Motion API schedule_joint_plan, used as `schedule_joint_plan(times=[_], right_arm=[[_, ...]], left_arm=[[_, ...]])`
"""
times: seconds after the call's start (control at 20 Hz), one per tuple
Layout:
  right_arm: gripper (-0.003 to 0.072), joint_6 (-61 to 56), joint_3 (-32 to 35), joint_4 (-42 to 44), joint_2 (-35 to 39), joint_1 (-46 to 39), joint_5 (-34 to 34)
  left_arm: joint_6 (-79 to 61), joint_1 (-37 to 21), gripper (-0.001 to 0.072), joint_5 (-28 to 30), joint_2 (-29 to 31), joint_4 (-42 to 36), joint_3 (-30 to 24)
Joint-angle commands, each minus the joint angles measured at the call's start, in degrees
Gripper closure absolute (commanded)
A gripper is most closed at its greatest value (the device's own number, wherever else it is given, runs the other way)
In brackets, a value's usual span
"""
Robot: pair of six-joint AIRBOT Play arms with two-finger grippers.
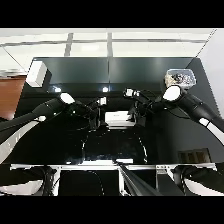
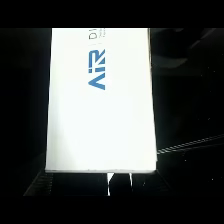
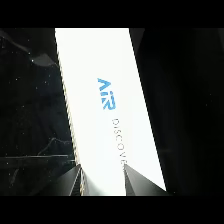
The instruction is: Fold the box and place the chain.
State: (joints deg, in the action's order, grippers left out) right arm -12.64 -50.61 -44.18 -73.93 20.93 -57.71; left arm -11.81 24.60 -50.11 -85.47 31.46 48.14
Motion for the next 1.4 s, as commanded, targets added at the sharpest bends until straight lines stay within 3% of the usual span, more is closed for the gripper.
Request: schedule_joint_plan(times=[0.0, 0.2, 0.4, 0.45, 0.5, 0.65, 0.8, 1.0, 1.35], right_arm=[[0.0369, 0.0, 0.9, 0.0, -0.4, 0.0, -0.1], [0.0369, -5.1, 1.6, -0.4, -0.1, -0.7, -0.1], [0.0389, -26.6, -0.1, 5.2, 4.3, -5.4, -4.0], [0.0449, -33.2, -0.1, 8.4, 4.4, -6.5, -5.6], [0.0682, -36.6, 0.1, 11.4, 4.0, -6.9, -7.1], [0.0672, -40.4, 0.7, 17.9, 1.5, -5.1, -4.1], [0.0672, -42.5, 0.8, 17.9, -3.7, -3.0, -2.6], [0.0672, -43.5, 0.8, 15.0, -8.9, -3.0, -1.1], [0.0671, -48.6, 0.7, 6.7, -9.6, -3.1, -0.5]], left_arm=[[0.1, 0.0, 0.0207, 0.0, 0.0, 0.0, 0.1], [0.1, 0.0, 0.0207, 0.0, 0.0, 0.0, 0.1], [0.1, 0.0, 0.0207, 0.0, 0.0, 0.0, 0.1], [0.0, 0.0, 0.0207, 0.0, 0.0, 0.0, 0.1], [0.0, 0.0, 0.0206, 0.0, 0.0, 0.0, 0.1], [0.0, 0.0, 0.0206, 0.0, 0.0, 0.0, 0.1], [0.1, 0.0, 0.0206, 0.0, 0.0, 0.0, 0.1], [0.1, 0.0, 0.0206, 0.0, 0.0, 0.0, 0.1], [0.1, 0.0, 0.0206, 0.0, 0.0, 0.0, 0.1]])
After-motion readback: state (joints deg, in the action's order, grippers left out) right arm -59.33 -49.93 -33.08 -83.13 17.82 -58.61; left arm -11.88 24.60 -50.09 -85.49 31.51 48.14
